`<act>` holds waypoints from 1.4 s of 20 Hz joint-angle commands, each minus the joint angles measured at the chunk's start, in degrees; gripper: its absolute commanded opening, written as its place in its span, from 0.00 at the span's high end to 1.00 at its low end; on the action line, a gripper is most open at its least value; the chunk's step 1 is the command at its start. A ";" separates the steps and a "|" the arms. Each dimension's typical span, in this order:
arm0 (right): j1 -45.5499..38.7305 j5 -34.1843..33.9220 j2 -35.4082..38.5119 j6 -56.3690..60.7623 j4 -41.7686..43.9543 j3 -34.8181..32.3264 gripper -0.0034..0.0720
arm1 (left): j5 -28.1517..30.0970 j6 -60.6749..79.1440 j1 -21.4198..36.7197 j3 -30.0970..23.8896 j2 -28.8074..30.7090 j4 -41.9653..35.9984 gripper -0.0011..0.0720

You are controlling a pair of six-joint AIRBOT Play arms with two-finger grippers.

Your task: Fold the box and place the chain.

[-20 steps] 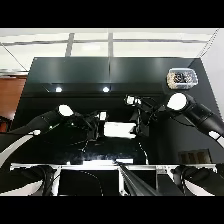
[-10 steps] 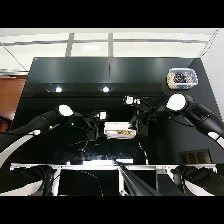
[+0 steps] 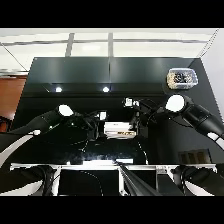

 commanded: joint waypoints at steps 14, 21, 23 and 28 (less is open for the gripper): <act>0.83 2.25 -0.04 0.07 -1.70 -0.33 0.63 | -0.07 -0.02 -0.02 0.04 -0.02 0.02 0.30; 0.83 2.71 -0.04 0.07 -1.70 -0.35 0.63 | -0.07 -0.02 -0.02 0.04 -0.02 0.02 0.30; 0.83 2.69 -0.07 0.07 -1.70 -0.35 0.63 | -0.07 -0.02 -0.02 0.04 -0.02 0.02 0.30; 0.83 2.49 -0.11 0.11 -3.50 -0.35 0.63 | -0.07 -0.02 -0.02 0.04 -0.02 0.02 0.30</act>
